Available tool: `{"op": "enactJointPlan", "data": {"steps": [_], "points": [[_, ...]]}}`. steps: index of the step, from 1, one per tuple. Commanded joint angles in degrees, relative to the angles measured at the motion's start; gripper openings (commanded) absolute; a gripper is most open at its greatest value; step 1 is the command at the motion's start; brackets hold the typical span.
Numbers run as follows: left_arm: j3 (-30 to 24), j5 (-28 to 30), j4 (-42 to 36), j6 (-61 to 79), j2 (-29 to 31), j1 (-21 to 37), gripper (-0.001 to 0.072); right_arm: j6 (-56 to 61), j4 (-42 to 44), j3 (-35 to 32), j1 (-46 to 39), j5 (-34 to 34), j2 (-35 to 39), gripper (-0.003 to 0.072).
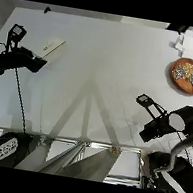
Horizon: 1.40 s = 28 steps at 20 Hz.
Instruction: Fold the box and place the chain.
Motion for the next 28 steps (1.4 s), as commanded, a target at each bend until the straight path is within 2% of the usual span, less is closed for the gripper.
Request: {"op": "enactJointPlan", "data": {"steps": [1,6,8,9,11,12,14,16,17,18,24,28], "points": [[-0.79,1.25,9.16,-9.03,-1.95,2.27,0.0001,0.02,0.0,0.02,0.0,0.0,0.04,0.0015],[-0.79,0.66,17.2,-17.51,-5.53,2.27,0.0003,0.02,0.0,0.02,0.0,0.0,0.04,0.0015],[-0.79,0.24,19.06,-18.47,-5.62,2.27,0.0026,0.02,0.0,0.02,0.0,0.0,0.04,0.0015],[-0.79,-0.09,19.23,-18.45,-5.62,2.27,0.0117,0.02,0.0,0.02,0.0,0.0,0.04,0.0015],[-0.79,-0.68,19.19,-18.47,-5.6,2.27,0.0377,0.02,0.0,0.02,0.0,0.0,0.04,0.0015],[-0.79,-0.61,19.08,-18.47,-5.49,2.23,0.0467,0.02,0.0,0.02,0.0,0.0,0.04,0.0015],[-0.79,-0.63,18.8,-18.47,-5.4,2.21,0.0532,0.02,0.0,0.02,0.0,0.0,0.04,0.0015],[-0.79,-0.66,18.8,-18.47,-5.25,2.21,0.0534,0.02,0.0,0.02,0.0,0.0,0.04,0.0015],[-0.76,-0.59,18.78,-18.47,-4.83,2.19,0.0586,0.02,0.0,0.02,0.0,0.0,0.04,0.0015],[-0.76,-0.02,18.45,-18.53,-4.2,2.1,0.071,0.02,0.0,0.02,0.0,0.0,0.04,0.0015],[-0.76,1.55,18.12,-18.6,0.66,2.08,0.0694,0.02,0.0,0.02,0.0,0.0,0.04,0.0015],[-0.76,2.49,17.88,-18.6,0.92,2.08,0.0693,0.02,0.0,0.02,0.0,0.0,0.04,0.0015]]}}
